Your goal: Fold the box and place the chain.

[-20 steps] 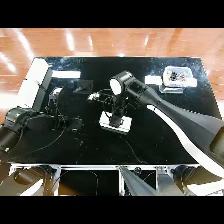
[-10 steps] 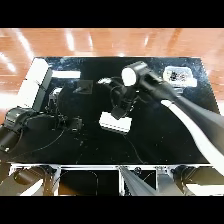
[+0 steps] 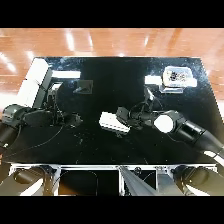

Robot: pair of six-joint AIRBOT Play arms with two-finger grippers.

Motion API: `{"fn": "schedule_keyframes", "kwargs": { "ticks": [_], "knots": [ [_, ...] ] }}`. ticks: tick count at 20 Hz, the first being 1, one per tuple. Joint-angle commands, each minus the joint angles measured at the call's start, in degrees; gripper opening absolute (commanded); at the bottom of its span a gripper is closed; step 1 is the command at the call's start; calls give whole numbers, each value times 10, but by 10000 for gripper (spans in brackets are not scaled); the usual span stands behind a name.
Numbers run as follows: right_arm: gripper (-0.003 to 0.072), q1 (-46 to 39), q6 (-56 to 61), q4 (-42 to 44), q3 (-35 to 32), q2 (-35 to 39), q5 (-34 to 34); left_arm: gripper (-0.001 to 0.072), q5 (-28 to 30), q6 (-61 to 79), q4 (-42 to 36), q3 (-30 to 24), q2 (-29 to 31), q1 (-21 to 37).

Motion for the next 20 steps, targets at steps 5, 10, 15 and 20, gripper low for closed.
{"fn": "schedule_keyframes", "kwargs": {
  "ticks": [5, 10, 15, 20],
  "knots": [
    [29, 17, -11, 97, -41, -17, -73, 554, 0, 6, -14, 2, -12, 4],
    [29, 17, -25, 98, -41, -26, -51, 554, -1, 6, -17, 2, -15, 3],
    [29, -4, -64, 108, -41, -26, -8, 554, -1, 6, -19, 2, -15, 3],
    [29, -66, -191, 183, -41, -26, 59, 553, -2, 6, -27, 2, -15, 3]
  ]
}}
